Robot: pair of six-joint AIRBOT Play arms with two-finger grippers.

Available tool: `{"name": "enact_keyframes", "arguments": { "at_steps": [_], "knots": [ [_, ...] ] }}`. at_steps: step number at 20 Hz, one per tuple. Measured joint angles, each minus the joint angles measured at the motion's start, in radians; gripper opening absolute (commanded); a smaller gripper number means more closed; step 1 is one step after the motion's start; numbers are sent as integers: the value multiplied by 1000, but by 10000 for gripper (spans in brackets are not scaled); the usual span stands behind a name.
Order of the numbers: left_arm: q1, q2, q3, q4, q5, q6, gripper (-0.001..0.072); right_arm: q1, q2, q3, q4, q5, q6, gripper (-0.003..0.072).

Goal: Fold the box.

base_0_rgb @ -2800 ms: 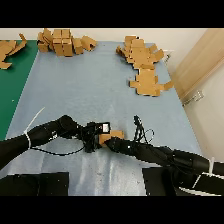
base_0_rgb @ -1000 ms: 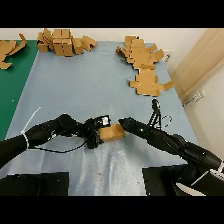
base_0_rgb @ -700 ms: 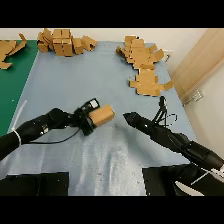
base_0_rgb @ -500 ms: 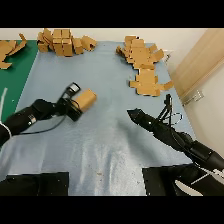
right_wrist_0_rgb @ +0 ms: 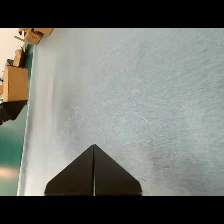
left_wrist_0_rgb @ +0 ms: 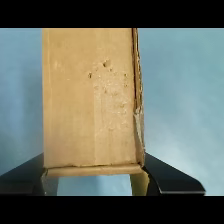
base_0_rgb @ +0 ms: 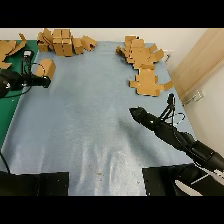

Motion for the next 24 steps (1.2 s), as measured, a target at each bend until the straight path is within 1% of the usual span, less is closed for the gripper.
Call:
{"name": "enact_keyframes", "arguments": {
  "at_steps": [4, 5, 6, 8, 10, 12, 15, 18, 24],
  "knots": [
    [21, -179, 225, 65, -48, -123, 469, 0, 0, 0, 0, 0, 0, 3],
    [25, -215, 265, 74, -61, -141, 507, 0, 0, 0, 0, 0, 0, 4],
    [25, -249, 301, 83, -73, -155, 693, 0, 0, 0, 0, 0, 0, 3],
    [26, -298, 348, 91, -76, -173, 692, 0, 0, 0, 0, 0, 0, 3],
    [27, -325, 372, 99, -74, -183, 692, 0, 0, 0, 0, 0, 0, 3],
    [28, -338, 388, 101, -71, -189, 692, 0, 0, 0, 0, 0, 0, 4],
    [32, -335, 409, 104, -93, -193, 692, 0, 0, 0, 0, 0, 0, 4],
    [33, -314, 430, 112, -140, -196, 692, 0, 0, 0, 0, 0, 0, 4],
    [34, -264, 478, 157, -281, -204, 692, 0, 0, 0, 0, -1, 0, 4]
  ]
}}
